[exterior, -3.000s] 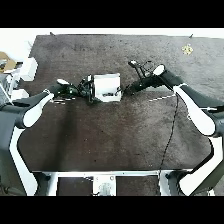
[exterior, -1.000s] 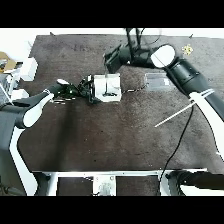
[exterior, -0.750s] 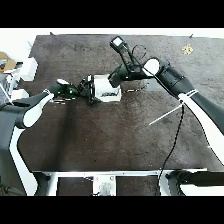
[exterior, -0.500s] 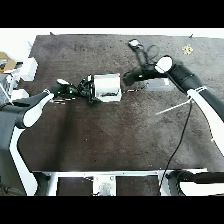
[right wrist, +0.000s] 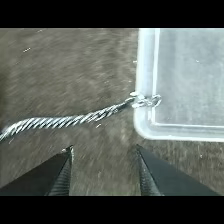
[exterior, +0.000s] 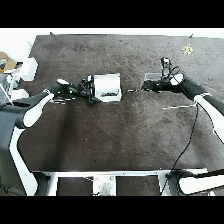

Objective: Fold the box and place the chain.

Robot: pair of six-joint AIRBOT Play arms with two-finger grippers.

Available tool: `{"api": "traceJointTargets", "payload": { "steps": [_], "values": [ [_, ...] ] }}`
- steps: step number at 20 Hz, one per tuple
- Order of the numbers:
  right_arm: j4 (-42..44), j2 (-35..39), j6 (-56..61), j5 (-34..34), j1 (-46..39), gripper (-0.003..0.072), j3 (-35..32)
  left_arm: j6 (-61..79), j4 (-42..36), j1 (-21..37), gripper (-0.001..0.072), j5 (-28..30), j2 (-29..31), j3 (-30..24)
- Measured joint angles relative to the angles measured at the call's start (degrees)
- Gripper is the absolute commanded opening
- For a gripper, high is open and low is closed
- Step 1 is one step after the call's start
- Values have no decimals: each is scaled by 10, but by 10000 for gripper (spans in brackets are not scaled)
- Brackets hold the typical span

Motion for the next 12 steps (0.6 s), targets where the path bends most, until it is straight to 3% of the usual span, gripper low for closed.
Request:
{"api": "traceJointTargets", "payload": {
  "steps": [6,8,11,12],
  "values": [
    [40,-50,28,-97,25,436,-8,0,0,0,348,0,0,0],
    [47,-61,35,-112,29,223,-9,0,0,0,348,0,0,0],
    [66,-71,43,-136,29,198,-9,0,0,0,348,0,0,0],
    [71,-72,43,-142,30,114,-9,0,0,0,348,0,0,0]
  ]
}}
